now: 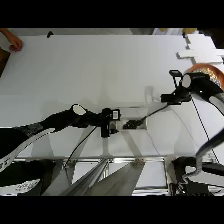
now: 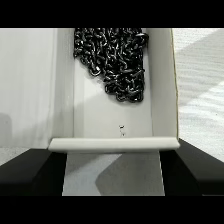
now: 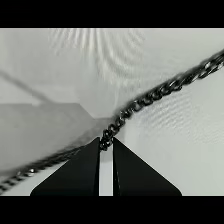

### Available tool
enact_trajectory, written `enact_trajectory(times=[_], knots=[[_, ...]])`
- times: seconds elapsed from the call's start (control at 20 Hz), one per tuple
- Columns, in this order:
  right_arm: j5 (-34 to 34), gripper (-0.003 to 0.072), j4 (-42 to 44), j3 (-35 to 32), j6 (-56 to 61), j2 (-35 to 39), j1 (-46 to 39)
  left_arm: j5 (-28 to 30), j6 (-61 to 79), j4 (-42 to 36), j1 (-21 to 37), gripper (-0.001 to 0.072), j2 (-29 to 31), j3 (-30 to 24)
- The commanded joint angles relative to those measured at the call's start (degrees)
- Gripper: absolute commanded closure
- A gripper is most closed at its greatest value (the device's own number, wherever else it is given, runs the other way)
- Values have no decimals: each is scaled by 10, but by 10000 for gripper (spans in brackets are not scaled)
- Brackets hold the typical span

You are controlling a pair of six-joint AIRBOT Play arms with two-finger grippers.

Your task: Fold the box and place the chain.

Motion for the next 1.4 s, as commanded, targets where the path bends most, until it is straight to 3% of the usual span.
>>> enact_trajectory(times=[0.0, 0.3, 0.6, 0.85, 1.0, 1.35], knots=[[49, 664, 3, 1, -20, 89, 1, 0, 0, 0, 0, 376, 0, 0], [165, 664, 96, 1, -50, 292, 1, 0, 0, 0, 0, 376, 0, 0], [219, 664, 274, 1, -85, 394, 12, 0, 0, 0, 0, 376, 0, 0], [170, 664, 278, 1, -54, 400, 166, 0, 0, 0, 0, 376, 0, 0], [110, 664, 219, 1, -9, 378, 258, 0, 0, 0, 0, 376, 0, 0], [51, 663, 194, 0, -2, 255, 333, 0, 0, 0, 0, 376, 0, 0]])
